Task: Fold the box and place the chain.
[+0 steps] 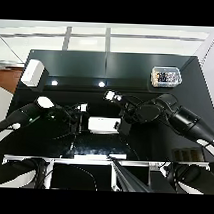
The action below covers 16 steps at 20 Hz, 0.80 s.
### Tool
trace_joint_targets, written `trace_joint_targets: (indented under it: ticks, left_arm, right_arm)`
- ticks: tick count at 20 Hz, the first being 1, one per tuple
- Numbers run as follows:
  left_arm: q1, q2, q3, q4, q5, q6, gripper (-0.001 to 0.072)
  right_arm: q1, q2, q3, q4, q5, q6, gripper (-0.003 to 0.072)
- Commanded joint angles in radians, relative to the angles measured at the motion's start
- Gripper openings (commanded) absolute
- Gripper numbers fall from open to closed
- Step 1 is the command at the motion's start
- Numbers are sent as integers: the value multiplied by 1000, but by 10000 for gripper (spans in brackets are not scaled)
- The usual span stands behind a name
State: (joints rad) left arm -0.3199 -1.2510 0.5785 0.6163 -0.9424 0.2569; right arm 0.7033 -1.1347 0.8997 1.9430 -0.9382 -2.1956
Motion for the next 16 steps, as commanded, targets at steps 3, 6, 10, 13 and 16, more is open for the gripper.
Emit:
trace_joint_targets:
  ticks: [3,6,10,13,16]
  left_arm:
    - [0,-1,-1,0,0,0,343]
    - [0,-1,-1,0,0,1,343]
    - [0,-1,-1,0,0,0,343]
    - [0,-1,-1,0,0,0,343]
    - [0,-1,-1,0,0,-3,343]
  right_arm:
    - [4,-12,-3,-6,26,-72,699]
    - [4,-15,-3,-7,26,-111,526]
    - [4,-15,-3,-6,26,-111,428]
    - [5,-15,-3,1,26,-111,426]
    - [7,-13,-2,0,16,-111,355]
